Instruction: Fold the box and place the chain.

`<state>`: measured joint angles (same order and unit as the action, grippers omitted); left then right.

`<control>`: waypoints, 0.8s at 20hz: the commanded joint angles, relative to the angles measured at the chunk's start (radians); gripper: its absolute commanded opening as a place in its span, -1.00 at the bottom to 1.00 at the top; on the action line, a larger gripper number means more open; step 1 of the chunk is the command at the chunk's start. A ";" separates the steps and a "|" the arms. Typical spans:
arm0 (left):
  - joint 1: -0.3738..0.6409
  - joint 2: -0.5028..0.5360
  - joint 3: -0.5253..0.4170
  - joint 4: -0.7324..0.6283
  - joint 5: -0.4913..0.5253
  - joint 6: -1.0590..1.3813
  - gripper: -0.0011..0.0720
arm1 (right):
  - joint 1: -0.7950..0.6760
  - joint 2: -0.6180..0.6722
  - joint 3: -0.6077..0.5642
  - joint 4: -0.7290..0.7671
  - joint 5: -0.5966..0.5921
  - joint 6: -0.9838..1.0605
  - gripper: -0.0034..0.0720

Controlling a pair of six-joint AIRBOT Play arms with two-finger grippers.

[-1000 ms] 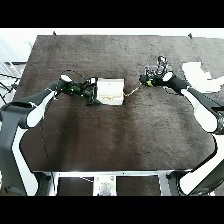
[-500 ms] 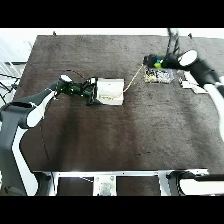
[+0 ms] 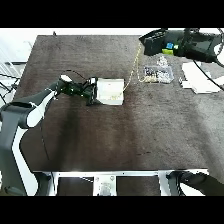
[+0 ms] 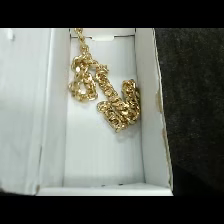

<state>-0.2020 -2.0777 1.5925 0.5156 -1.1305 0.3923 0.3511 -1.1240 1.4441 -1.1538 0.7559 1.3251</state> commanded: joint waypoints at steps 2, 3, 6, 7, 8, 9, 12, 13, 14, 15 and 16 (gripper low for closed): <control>0.000 0.000 0.000 0.000 -0.001 0.000 0.50 | 0.112 0.019 -0.065 -0.037 -0.027 0.079 -0.88; 0.000 0.000 0.000 0.000 -0.002 0.000 0.50 | 0.126 0.019 -0.092 -0.037 -0.057 0.093 -0.88; 0.000 0.000 0.000 0.000 -0.004 0.000 0.50 | 0.161 0.018 -0.171 -0.037 -0.150 0.148 -0.88; 0.000 0.000 0.000 0.000 -0.004 0.000 0.50 | 0.170 0.018 -0.190 -0.037 -0.178 0.156 -0.88; 0.000 0.000 0.000 0.000 -0.004 0.000 0.50 | 0.173 0.016 -0.200 -0.035 -0.192 0.168 -0.88; 0.000 0.000 0.000 0.000 -0.004 0.000 0.50 | 0.176 0.008 -0.201 -0.035 -0.192 0.169 -0.88; 0.000 0.000 0.000 0.000 -0.004 0.000 0.50 | 0.190 -0.024 -0.201 -0.033 -0.192 0.194 -0.88; 0.000 0.000 0.000 0.000 -0.004 0.000 0.50 | 0.190 -0.042 -0.201 -0.032 -0.196 0.207 -0.88; 0.000 0.000 0.000 0.000 -0.004 0.000 0.50 | 0.196 -0.061 -0.202 -0.033 -0.199 0.217 -0.88; 0.000 0.000 0.000 0.000 -0.004 0.000 0.50 | 0.198 -0.085 -0.202 -0.033 -0.208 0.220 -0.88; 0.000 0.000 0.000 0.000 -0.004 0.000 0.50 | 0.202 -0.117 -0.202 -0.033 -0.220 0.229 -0.88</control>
